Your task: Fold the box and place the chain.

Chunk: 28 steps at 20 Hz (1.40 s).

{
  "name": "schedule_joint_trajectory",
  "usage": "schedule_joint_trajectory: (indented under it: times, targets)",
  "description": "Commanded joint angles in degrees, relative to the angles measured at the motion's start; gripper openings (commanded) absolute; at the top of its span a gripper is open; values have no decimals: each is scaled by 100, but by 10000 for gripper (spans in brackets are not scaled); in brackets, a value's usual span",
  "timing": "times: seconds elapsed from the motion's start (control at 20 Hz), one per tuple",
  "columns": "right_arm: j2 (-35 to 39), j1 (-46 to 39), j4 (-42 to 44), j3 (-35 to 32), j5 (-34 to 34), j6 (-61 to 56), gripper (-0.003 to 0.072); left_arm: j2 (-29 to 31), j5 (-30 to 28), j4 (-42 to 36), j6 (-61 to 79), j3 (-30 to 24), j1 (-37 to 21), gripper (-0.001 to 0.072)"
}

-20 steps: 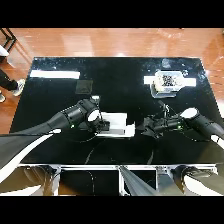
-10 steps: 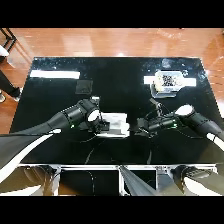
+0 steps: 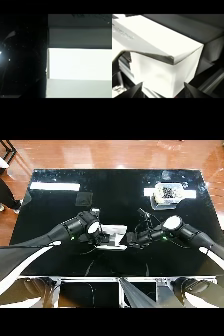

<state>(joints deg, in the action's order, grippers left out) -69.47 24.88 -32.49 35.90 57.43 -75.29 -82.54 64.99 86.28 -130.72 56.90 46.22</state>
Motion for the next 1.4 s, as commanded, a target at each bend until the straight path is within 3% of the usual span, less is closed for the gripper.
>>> schedule_joint_trajectory:
  times: [0.0, 0.15, 0.9, 1.2, 1.25, 1.35]
  targets:
    - [0, 280, -551, 111, -356, -662, 580, 2, -2, 4, 2, 4, -4, 23]
    - [0, 358, -782, 114, -444, -938, 550, 2, -9, 4, 2, 4, -4, 23]
    - [-4, 428, -861, 391, -776, -1239, 551, 2, -24, 24, 2, 4, -4, 23]
    - [-15, 866, -2133, 570, -789, -2310, 550, 2, -44, 22, 2, 4, -4, 23]
    - [-15, 970, -2273, 584, -844, -2468, 494, 2, -44, 24, 2, 4, -4, 23]
    - [-15, 1141, -2437, 601, -1014, -2699, 472, 2, -42, 22, 2, 4, -4, 23]
